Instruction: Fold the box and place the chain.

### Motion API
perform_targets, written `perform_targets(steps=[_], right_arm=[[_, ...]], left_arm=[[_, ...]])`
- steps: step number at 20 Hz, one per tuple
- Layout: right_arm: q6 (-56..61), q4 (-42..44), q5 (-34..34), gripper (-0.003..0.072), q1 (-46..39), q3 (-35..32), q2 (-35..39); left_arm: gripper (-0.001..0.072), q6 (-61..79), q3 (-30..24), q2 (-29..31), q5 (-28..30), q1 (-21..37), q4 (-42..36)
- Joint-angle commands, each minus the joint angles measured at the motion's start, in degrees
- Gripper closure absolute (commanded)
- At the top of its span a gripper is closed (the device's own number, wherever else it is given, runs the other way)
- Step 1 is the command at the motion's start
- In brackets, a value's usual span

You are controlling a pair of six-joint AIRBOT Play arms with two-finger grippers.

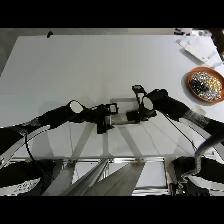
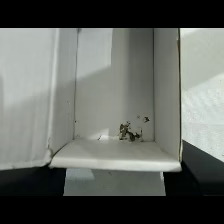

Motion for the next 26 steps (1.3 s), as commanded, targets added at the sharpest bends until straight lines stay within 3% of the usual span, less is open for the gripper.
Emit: perform_targets(steps=[1, 3, 5, 7, 12, 13, 16, 21, 26], right_arm=[[0.3, -0.5, 0.3, 0.0418, 0.0, 0.1, 0.1], [0.5, -0.4, 0.3, 0.0427, 0.0, 0.1, 0.1], [2.8, -0.5, 0.3, 0.0565, 0.0, 0.1, 0.0], [3.1, -0.5, 0.3, 0.065, 0.0, 0.0, -0.1], [3.1, -0.5, 0.5, 0.0667, 0.0, 0.0, -0.1], [3.1, -0.2, 0.5, 0.0655, 0.0, 0.0, -0.1], [3.0, 0.3, 0.9, 0.0248, 0.0, 0.1, 0.2], [-2.3, -1.0, 1.8, 0.0228, -0.2, 0.1, 6.6], [-9.9, -1.7, 12.6, 0.0226, -2.9, 0.1, 17.4]], left_arm=[[0.0395, -0.1, 0.0, 0.0, 0.0, 0.0, 0.0], [0.0395, -0.1, 0.0, 0.0, 0.0, 0.0, 0.0], [0.0395, -0.1, 0.0, 0.0, 0.0, 0.0, 0.0], [0.0395, -0.1, 0.0, 0.1, 0.0, 0.0, 0.0], [0.0395, -0.1, 0.0, 0.0, 0.0, 0.0, 0.0], [0.0395, -0.1, 0.0, 0.0, 0.0, 0.0, 0.0], [0.0395, -0.1, 0.0, 0.0, 0.0, 0.0, 0.0], [0.0395, -0.1, 0.0, 0.0, 0.0, 0.0, 0.0], [0.0395, -0.1, 0.0, 0.0, 0.0, 0.0, 0.0]])
